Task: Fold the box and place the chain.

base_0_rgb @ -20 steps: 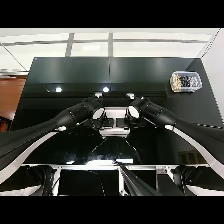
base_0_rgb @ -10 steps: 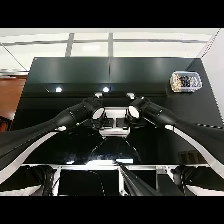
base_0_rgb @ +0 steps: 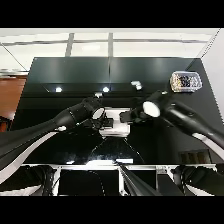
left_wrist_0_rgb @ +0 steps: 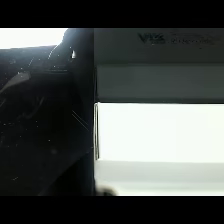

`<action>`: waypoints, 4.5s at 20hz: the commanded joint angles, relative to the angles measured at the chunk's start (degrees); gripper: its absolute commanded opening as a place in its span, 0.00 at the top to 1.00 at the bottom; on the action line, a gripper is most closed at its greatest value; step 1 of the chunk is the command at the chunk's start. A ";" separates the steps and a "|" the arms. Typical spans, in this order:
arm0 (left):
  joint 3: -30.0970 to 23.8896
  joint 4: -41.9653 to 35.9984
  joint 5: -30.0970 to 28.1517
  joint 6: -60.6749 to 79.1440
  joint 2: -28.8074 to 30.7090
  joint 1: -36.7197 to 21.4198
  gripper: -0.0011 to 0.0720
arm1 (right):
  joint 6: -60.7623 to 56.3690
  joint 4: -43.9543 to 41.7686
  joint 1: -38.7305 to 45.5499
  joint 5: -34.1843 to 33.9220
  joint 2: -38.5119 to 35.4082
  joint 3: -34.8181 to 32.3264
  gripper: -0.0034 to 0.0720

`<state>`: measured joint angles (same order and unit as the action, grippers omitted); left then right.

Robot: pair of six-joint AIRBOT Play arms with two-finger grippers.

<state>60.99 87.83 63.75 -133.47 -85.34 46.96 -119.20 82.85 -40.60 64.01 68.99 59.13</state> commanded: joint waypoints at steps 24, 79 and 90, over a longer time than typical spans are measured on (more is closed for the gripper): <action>0.02 -0.07 -0.17 -0.07 0.02 -0.04 0.95 | -3.04 -17.40 56.13 -5.57 29.99 29.07 0.17; 0.02 -0.04 -0.94 -0.07 0.02 -0.04 0.95 | 40.11 -39.80 50.56 29.83 -22.86 29.49 0.95; 0.02 -0.04 -0.66 -0.07 0.02 -0.04 0.95 | 33.99 -39.93 31.32 14.93 -22.47 19.87 0.95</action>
<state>60.99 87.77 63.05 -133.53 -85.34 46.96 -83.44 43.11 -4.78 85.97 46.30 81.21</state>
